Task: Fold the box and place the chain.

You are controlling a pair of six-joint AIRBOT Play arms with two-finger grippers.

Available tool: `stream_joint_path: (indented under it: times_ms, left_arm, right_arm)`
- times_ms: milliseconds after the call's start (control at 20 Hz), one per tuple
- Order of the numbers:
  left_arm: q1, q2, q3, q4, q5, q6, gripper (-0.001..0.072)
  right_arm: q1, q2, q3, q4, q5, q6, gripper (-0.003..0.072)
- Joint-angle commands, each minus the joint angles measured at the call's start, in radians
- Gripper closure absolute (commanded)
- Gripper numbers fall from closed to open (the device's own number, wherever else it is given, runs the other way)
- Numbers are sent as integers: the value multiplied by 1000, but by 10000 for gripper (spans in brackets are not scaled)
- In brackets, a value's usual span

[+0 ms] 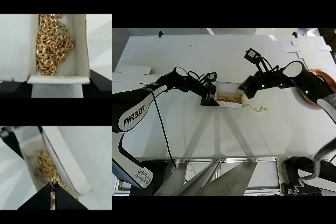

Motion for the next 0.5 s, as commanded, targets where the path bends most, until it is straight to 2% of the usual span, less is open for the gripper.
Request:
stream_joint_path:
  times_ms: [0,100,150,200,250,300,450]
  left_arm:
    - [0,0,0,0,0,0,394]
    - [0,0,0,0,1,0,394]
    - [0,0,0,0,0,0,394]
    - [0,0,0,0,0,1,394]
    - [0,0,0,0,0,1,394]
    - [0,0,0,1,0,1,394]
    - [0,0,0,0,0,0,394]
  right_arm:
    - [43,7,1,101,-68,-48,674]
    - [52,7,1,92,-58,-47,673]
    - [53,7,1,78,-55,-46,641]
    - [53,7,1,62,-50,-42,519]
    - [53,7,1,38,-45,-42,340]
    - [53,8,1,15,-32,-42,278]
    - [53,15,1,-133,24,-16,279]
